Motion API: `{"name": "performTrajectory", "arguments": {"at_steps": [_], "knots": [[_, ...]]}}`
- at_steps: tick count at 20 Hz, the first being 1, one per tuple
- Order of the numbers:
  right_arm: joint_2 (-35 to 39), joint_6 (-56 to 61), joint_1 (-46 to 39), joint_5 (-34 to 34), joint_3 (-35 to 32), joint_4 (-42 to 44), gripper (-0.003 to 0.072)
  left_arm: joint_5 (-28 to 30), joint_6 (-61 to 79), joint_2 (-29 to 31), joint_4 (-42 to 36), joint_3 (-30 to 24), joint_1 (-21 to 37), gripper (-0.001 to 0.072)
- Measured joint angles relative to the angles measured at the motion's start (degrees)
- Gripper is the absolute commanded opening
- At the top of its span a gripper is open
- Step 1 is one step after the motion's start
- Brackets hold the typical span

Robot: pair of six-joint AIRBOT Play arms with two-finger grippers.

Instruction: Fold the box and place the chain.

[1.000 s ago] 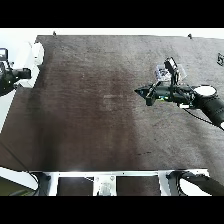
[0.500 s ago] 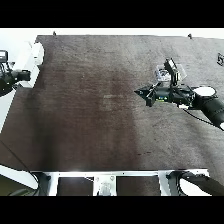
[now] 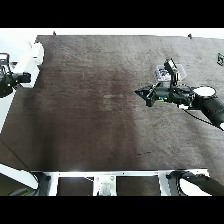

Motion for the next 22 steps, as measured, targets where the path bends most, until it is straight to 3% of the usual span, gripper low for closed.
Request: {"name": "performTrajectory", "arguments": {"at_steps": [8, 9, 10, 12, 13, 14, 15, 16, 17, 18, 22], "knots": [[0.0, 0.0, 0.0, 0.02, 0.0, 0.04, 0.0006, 2.19, 0.2, -0.37, 0.09, 0.02, 0.04, 0.0023], [0.0, 0.0, 0.0, 0.02, 0.0, 0.04, 0.0006, 2.25, 0.22, -0.44, 0.09, 0.02, 0.04, 0.0177], [0.0, 0.0, 0.0, 0.02, 0.0, 0.04, 0.0006, 2.29, 0.24, -0.46, 0.09, 0.02, 0.04, 0.0412], [0.0, 0.0, 0.0, 0.02, 0.0, 0.04, 0.0006, 2.29, 0.28, -0.52, 0.11, 0.02, 0.04, 0.0445], [0.0, -0.02, 0.0, 0.02, 0.0, 0.02, 0.0006, 2.27, 0.31, -0.52, 0.13, 0.02, 0.04, 0.0615], [0.0, -0.02, 0.0, 0.02, 0.0, 0.02, 0.0006, 2.23, 0.42, -0.52, 0.39, 0.02, 0.04, 0.072], [0.0, -0.02, 0.0, 0.02, 0.0, 0.02, 0.0008, 2.25, 0.39, -0.61, 0.39, 0.0, 0.07, 0.072], [0.0, 0.0, 0.0, 0.02, 0.0, 0.02, 0.008, 2.38, 0.39, -0.59, 0.37, 0.02, 0.07, 0.072], [0.0, -0.02, 0.0, 0.0, 0.0, 0.02, 0.0207, 2.49, 0.39, -0.59, 0.35, 0.02, 0.07, 0.072], [0.0, -0.04, 0.0, 0.0, 0.0, 0.02, 0.0264, 2.56, 0.39, -0.59, 0.37, 0.02, 0.07, 0.072], [0.0, -0.04, 0.0, 0.02, 0.0, 0.02, 0.0275, 2.29, 0.39, -0.46, 0.5, 0.02, 0.09, 0.072]]}}
